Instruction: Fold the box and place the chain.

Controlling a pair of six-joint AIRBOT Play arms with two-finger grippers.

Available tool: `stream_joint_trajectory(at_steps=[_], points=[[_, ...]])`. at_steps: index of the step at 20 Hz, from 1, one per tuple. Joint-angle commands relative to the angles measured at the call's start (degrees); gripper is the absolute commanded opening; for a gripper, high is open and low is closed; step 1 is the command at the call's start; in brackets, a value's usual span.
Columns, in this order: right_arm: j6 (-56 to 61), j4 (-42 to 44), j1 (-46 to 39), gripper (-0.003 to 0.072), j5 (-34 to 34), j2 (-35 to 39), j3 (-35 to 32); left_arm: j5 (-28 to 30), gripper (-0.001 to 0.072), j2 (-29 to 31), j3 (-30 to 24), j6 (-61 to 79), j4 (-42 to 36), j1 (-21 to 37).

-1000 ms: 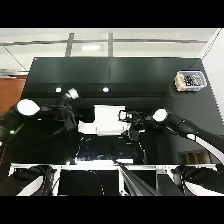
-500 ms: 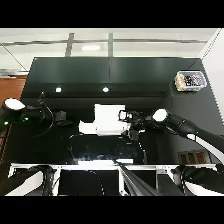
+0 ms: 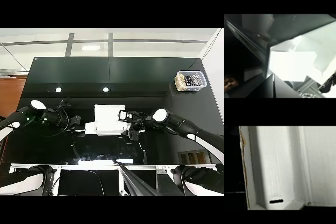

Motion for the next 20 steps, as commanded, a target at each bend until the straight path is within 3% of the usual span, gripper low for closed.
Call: stream_joint_trajectory(at_steps=[1, 10, 17, 20], points=[[0.02, 0.02, 0.07, 0.0192, 0.0, -0.04, 0.02, 1.42, 0.0022, -0.57, 0.0, 0.0, 0.13, -0.07], [0.02, 0.02, 0.07, 0.0192, 0.0, -0.04, 0.02, -0.76, 0.0021, -0.57, 0.02, 1.51, 3.23, 7.72], [0.04, 0.04, 0.07, 0.0192, 0.0, -0.04, 0.02, 5.95, 0.0022, -0.81, -0.2, 1.22, 3.04, -1.9], [0.04, 0.04, 0.07, 0.0192, 0.0, -0.04, 0.02, 5.29, 0.0024, -0.81, -0.2, 6.25, 0.31, -2.95]])
